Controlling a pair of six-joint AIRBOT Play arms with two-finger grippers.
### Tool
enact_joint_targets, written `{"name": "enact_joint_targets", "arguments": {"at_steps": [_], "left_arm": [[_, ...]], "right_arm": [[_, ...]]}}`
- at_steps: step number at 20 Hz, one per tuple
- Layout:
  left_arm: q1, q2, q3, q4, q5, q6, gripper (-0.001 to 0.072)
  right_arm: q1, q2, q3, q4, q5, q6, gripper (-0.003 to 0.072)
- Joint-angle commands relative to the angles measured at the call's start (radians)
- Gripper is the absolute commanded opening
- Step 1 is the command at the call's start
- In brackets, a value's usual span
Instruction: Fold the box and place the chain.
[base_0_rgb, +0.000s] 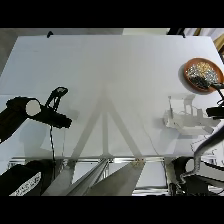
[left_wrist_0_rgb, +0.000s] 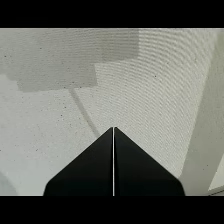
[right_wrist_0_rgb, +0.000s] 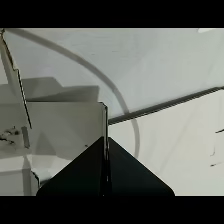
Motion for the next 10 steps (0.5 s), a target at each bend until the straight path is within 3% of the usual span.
{"name": "enact_joint_targets", "arguments": {"at_steps": [1,5,10], "left_arm": [[-0.001,-0.001,0.000,0.000,0.000,0.000,0.0009],[-0.001,-0.001,0.000,0.000,0.000,0.000,0.0009],[-0.001,-0.001,0.000,0.000,0.000,0.000,0.0009]], "right_arm": [[0.065,0.079,-0.041,0.307,-0.001,-0.072,0.0006],[0.314,0.271,-0.266,0.607,-0.232,-0.063,0.0006],[0.747,0.420,-0.408,0.649,-0.503,0.200,0.0006]]}}
